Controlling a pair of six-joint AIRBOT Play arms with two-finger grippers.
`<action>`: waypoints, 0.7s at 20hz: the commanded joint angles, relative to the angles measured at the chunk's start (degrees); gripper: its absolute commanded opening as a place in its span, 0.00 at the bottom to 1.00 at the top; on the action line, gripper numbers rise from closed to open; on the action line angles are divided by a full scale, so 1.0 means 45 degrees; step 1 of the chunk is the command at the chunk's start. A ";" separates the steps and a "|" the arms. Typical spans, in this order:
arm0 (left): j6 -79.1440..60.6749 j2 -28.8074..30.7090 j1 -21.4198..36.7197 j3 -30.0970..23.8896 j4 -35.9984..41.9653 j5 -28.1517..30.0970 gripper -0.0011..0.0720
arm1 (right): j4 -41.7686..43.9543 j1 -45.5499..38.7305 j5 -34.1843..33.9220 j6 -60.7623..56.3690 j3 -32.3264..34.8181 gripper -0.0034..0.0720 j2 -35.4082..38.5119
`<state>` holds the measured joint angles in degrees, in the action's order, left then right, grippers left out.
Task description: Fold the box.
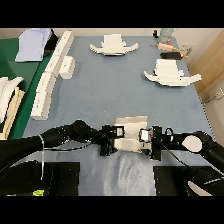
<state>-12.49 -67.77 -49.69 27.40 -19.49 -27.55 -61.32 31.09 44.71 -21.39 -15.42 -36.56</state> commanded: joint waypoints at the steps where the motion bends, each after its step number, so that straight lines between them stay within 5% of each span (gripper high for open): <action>1: -0.0019 -0.0010 0.0005 0.0005 0.0000 -0.0005 0.73 | 0.0102 0.0015 0.0010 -0.0005 0.0005 0.96 -0.0058; 6: -0.0024 -0.0010 0.0005 0.0005 0.0000 -0.0010 0.73 | -0.0049 0.0010 0.0641 -0.0209 0.0000 0.95 0.0068; 7: -0.0019 -0.0010 0.0005 0.0005 0.0000 -0.0005 0.73 | -0.0427 0.0005 0.0908 -0.0631 -0.0029 0.86 0.0155; 9: -0.0024 -0.0010 0.0005 0.0005 0.0000 -0.0005 0.73 | -0.1501 0.0005 0.1637 -0.2837 -0.0219 0.48 0.0408; 12: -0.0019 -0.0010 0.0005 0.0005 0.0000 -0.0005 0.73 | -0.3793 -0.0010 0.3079 -0.8374 -0.0792 0.05 0.0899; 14: -0.0019 -0.0010 0.0005 0.0005 0.0000 -0.0005 0.73 | -0.4677 -0.0010 0.3895 -1.0792 -0.1214 0.05 0.1345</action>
<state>-12.60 -67.77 -49.69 27.40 -19.35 -27.59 -74.26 31.09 56.27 -50.33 -18.74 -32.69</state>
